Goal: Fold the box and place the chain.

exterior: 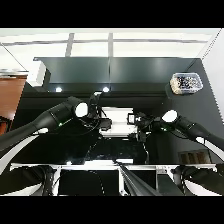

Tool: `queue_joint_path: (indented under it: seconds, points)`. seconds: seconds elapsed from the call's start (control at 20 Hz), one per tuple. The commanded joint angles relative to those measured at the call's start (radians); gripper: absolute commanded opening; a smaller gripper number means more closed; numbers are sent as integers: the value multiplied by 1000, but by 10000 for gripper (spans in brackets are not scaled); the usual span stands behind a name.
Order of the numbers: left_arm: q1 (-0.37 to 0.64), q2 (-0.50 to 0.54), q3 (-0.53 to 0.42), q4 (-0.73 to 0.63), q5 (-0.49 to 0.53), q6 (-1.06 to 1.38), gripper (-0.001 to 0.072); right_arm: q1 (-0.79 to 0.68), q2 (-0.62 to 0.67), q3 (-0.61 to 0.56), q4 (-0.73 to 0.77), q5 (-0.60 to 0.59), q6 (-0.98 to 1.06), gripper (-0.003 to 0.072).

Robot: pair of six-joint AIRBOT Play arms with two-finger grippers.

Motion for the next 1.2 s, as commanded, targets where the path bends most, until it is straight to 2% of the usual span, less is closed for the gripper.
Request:
queue_joint_path:
  seconds: [0.0, 0.15, 0.4, 0.7, 1.15]
  points:
    - [-26, -34, 69, 95, -82, -81, 502, 1, -1, 0, -1, 0, 0, 77]
    - [-45, -58, 118, 82, -93, -93, 497, 1, -1, 0, -2, 1, 0, 77]
    - [-53, -58, 124, 47, -88, -112, 351, 1, -1, 0, -1, 0, 0, 77]
    - [-95, -65, 124, 71, -98, -158, 351, 1, -1, 0, -2, 0, 0, 77]
    - [-96, -128, 128, 163, -114, -282, 351, 1, -1, 0, -2, 1, 0, 77]
